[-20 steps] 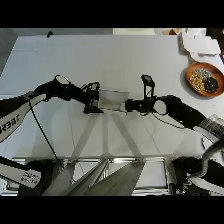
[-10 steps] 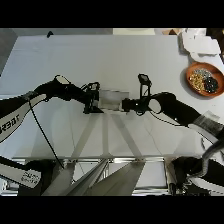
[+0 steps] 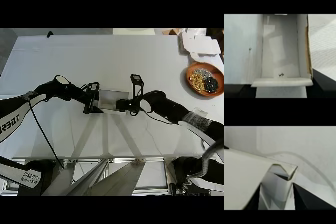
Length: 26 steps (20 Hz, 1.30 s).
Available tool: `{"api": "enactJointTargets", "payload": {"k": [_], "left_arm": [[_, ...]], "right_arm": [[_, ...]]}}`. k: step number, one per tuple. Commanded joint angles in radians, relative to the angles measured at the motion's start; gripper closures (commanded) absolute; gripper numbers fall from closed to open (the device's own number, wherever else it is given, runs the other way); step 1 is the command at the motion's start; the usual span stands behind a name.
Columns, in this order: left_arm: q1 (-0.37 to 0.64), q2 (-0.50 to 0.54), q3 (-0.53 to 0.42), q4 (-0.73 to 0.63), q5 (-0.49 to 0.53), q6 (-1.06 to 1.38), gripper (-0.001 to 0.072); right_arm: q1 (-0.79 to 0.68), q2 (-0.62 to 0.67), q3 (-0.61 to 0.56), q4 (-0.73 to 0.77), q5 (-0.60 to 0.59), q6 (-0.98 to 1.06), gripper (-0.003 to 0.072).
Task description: Fold the box and place the chain.
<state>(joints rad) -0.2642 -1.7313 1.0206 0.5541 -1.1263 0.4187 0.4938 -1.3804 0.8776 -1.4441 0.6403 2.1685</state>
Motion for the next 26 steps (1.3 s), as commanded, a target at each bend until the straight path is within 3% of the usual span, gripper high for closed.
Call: {"api": "enactJointTargets", "payload": {"k": [1,6,17,22,26], "left_arm": [[0.0,0.0,0.0,0.0,0.0,0.0,0.0432],[0.0,0.0,0.0,0.0,0.0,0.0,0.0432],[0.0,0.0,0.0,0.0,0.0,0.0,0.0432],[0.0,0.0,0.0,0.0,0.0,0.0,0.0432],[0.0,0.0,0.0,0.0,0.0,0.0,0.0432]], "right_arm": [[0.003,-0.006,0.006,-0.146,0.051,0.144,0.0292],[0.003,-0.006,0.006,-0.251,0.13,0.217,0.0293],[0.045,-0.007,0.094,-0.25,0.153,0.217,0.0276],[0.05,-0.079,0.153,-0.251,0.271,0.217,0.0276],[0.07,-0.126,0.169,-0.25,0.257,0.219,0.0292]]}}
